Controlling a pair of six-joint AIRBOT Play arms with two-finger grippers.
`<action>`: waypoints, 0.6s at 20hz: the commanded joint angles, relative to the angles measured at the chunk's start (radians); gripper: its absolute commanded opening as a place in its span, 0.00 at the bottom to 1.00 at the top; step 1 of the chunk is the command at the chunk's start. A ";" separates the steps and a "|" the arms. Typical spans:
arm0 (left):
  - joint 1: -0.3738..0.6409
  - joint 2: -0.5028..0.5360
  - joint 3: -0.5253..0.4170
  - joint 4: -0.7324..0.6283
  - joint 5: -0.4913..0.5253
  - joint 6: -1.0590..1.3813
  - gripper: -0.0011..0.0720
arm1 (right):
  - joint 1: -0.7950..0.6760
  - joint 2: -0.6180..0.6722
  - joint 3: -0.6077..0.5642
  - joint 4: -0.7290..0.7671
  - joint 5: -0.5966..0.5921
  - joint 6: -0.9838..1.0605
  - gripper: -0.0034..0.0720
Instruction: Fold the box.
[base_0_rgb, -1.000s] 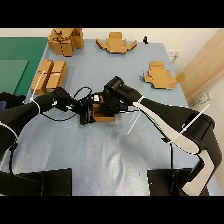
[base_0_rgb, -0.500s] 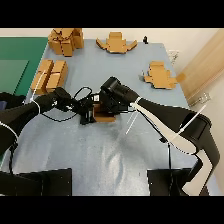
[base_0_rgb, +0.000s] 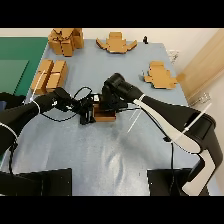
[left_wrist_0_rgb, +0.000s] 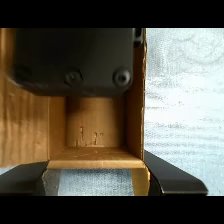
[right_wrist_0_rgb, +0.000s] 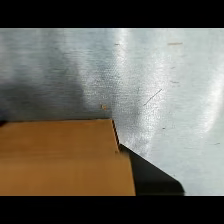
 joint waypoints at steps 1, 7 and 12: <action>0.000 0.000 0.000 0.000 0.000 0.000 0.24 | -0.030 0.057 0.000 0.091 0.023 -0.113 0.49; 0.000 0.000 0.001 0.000 -0.001 0.000 0.24 | -0.122 0.193 -0.117 0.225 0.000 -0.282 0.49; 0.000 0.000 0.000 0.000 -0.002 0.000 0.24 | -0.319 0.451 -0.511 0.398 0.302 -0.398 0.05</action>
